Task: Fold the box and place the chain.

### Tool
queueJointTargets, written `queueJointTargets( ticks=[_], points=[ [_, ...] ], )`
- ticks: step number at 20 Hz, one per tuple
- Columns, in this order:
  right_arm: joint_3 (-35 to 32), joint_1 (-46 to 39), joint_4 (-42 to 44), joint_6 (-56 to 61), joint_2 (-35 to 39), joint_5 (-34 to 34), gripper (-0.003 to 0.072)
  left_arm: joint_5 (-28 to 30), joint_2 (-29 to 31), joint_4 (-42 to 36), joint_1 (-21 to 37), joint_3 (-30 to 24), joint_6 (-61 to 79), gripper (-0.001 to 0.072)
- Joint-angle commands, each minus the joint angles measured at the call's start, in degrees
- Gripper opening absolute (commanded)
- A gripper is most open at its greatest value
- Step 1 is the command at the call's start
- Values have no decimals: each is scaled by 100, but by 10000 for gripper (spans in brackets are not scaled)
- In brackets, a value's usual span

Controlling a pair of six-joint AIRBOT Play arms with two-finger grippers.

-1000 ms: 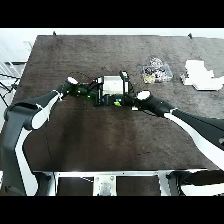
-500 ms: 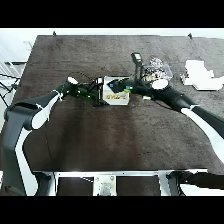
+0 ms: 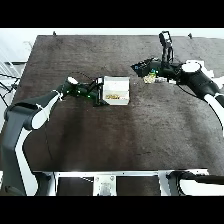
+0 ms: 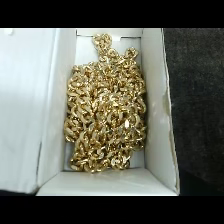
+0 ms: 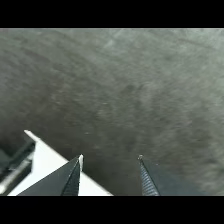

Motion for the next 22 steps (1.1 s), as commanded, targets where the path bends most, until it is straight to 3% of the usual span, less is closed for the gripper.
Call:
queueJointTargets(
  ticks=[1, 8, 15, 22],
  points=[
    [614, -238, -127, -354, -522, 597, 422, 2, -4, 0, -2, -2, 0, 411],
    [1438, -245, -629, -328, -1700, 1368, 336, 2, -4, 0, -2, -2, 0, 411],
    [1478, -52, -1668, -162, -1775, 2173, 312, 2, -4, 0, -2, -2, 0, 411],
    [2055, 269, -1805, -181, -1768, 3126, 331, 2, -4, 0, -2, -2, 0, 411]
  ],
)
